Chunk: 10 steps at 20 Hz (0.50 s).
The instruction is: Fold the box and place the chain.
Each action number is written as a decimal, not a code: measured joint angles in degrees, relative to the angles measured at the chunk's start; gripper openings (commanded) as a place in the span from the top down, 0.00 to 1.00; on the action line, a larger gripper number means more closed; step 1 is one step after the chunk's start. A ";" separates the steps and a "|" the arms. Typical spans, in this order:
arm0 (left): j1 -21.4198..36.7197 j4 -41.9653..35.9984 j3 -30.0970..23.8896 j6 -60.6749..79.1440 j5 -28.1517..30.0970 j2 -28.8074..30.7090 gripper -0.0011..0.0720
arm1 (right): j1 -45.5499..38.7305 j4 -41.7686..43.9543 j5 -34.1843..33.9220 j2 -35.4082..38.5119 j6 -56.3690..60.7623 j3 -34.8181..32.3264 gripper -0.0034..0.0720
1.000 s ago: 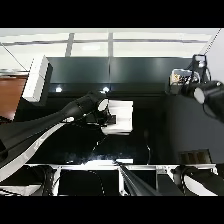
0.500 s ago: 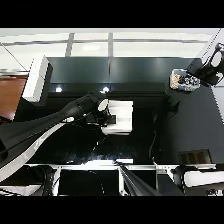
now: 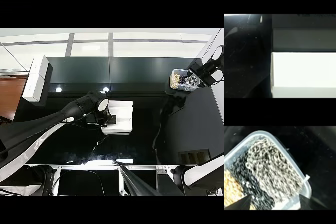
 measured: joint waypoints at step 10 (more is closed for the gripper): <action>0.02 0.02 0.00 0.00 0.07 0.02 0.94 | -0.68 2.36 -3.96 -3.74 -0.52 0.81 0.03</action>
